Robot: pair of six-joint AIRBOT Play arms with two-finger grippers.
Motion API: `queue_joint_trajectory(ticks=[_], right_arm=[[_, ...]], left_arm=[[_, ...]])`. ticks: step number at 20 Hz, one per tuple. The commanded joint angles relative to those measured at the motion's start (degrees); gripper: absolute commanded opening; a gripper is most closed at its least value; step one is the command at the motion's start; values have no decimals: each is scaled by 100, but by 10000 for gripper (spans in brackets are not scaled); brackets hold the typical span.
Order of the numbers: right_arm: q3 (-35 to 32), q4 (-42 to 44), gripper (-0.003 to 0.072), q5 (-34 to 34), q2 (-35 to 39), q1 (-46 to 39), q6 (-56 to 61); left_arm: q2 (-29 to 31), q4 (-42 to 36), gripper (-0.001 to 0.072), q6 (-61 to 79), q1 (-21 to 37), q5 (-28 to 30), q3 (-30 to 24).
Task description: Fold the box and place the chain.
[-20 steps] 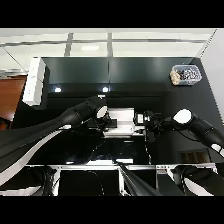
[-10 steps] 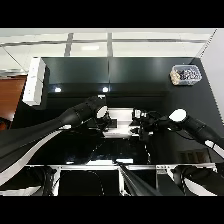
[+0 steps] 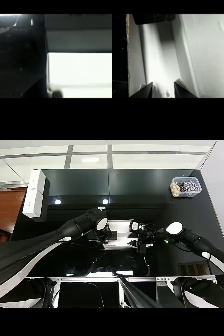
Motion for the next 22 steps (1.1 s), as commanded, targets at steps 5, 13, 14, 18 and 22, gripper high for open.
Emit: queue_joint_trajectory(ticks=[5, 13, 14, 18, 22], right_arm=[[0, 2, 218, -11, -4, 7, 55], [0, 0, 182, 13, -4, 7, 164], [-2, 0, 183, 24, -4, 7, 212], [4, -28, 24, 323, 35, 0, 1364], [212, -695, 24, 973, 555, -605, 4024]], left_arm=[[-2, 0, 31, 9, 4, 4, 0], [-2, 0, 31, 9, 4, 7, 0], [-2, 0, 31, 9, 4, 7, 0], [-2, 2, 31, 9, 4, 7, 0], [-2, 2, 31, 9, 4, 7, 0]])
